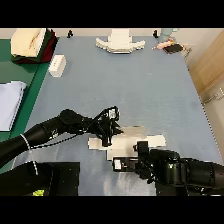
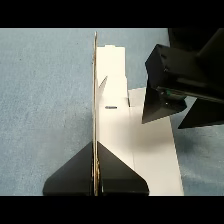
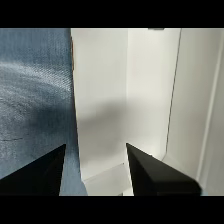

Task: Fold the box.

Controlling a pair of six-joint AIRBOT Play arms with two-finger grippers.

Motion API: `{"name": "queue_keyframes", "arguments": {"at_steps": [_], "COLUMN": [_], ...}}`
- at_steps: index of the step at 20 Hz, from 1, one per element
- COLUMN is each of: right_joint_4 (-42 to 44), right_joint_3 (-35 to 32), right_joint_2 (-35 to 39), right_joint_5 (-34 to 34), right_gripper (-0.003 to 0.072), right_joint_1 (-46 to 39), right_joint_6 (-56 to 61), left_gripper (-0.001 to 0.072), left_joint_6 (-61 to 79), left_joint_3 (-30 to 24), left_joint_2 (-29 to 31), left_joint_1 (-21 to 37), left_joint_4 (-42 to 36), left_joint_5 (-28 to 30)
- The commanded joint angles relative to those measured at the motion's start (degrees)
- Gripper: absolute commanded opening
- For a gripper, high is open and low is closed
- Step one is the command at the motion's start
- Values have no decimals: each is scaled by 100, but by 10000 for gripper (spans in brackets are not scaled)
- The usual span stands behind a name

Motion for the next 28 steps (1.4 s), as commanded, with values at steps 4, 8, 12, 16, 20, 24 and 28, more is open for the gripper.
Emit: {"name": "queue_keyframes", "arguments": {"at_steps": [4, 8, 12, 16, 20, 24, 28], "right_joint_4": [-433, -1073, -1283, -1384, -1408, -1357, -1130], "right_joint_3": [-2, 199, 472, 483, 483, 450, 328], "right_joint_2": [-328, -195, 125, 175, 177, 188, 376], "right_joint_5": [-149, 221, 730, 1316, 1217, 1250, 614], "right_gripper": [596, 596, 596, 596, 604, 720, 720], "right_joint_1": [15, 15, 15, -127, -127, -328, -1021], "right_joint_6": [787, 2214, 3012, 4129, 4129, 4035, 2850], "left_gripper": [16, 16, 16, 16, 16, 16, 16], "left_joint_6": [0, 0, 0, 0, 0, 0, 0], "left_joint_3": [2, 2, 2, 2, 2, 2, 2], "left_joint_2": [0, -2, -2, -2, 0, -2, -2], "left_joint_1": [7, 7, 7, 7, 7, 7, 7], "left_joint_4": [2, 2, 2, 2, 2, 2, 2], "left_joint_5": [2, 2, 2, 2, 2, 4, 2]}}
